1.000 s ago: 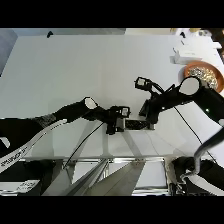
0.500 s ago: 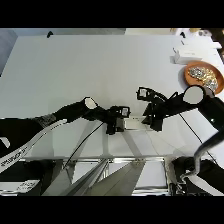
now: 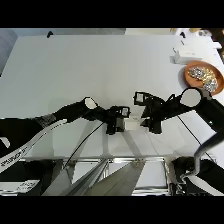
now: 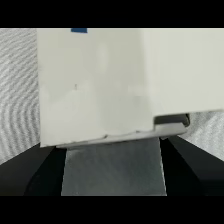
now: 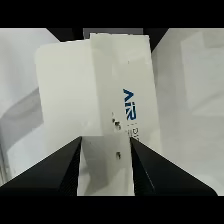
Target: Fold the box and place the chain.
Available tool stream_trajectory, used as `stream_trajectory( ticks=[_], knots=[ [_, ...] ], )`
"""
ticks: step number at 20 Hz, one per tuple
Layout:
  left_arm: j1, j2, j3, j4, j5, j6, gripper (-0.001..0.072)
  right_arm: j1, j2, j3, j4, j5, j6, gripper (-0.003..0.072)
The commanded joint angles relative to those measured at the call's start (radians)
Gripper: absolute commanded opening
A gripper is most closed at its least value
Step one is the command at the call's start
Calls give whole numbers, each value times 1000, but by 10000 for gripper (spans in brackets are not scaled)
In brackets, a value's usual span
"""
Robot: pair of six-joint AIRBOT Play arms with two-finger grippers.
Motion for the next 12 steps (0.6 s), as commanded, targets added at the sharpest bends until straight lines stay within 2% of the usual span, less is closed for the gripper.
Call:
stream_trajectory(
  ticks=[1,3,5,12],
  knots=[
    [0,1,0,0,0,0,272,23,0,-6,-53,-41,-5,338],
    [0,1,0,0,0,0,272,34,0,-7,-76,-34,-8,336],
    [0,1,0,0,0,0,272,42,0,-11,-85,-37,-35,288],
    [0,1,0,0,0,0,272,43,1,-13,-60,-8,-41,268]
  ],
)
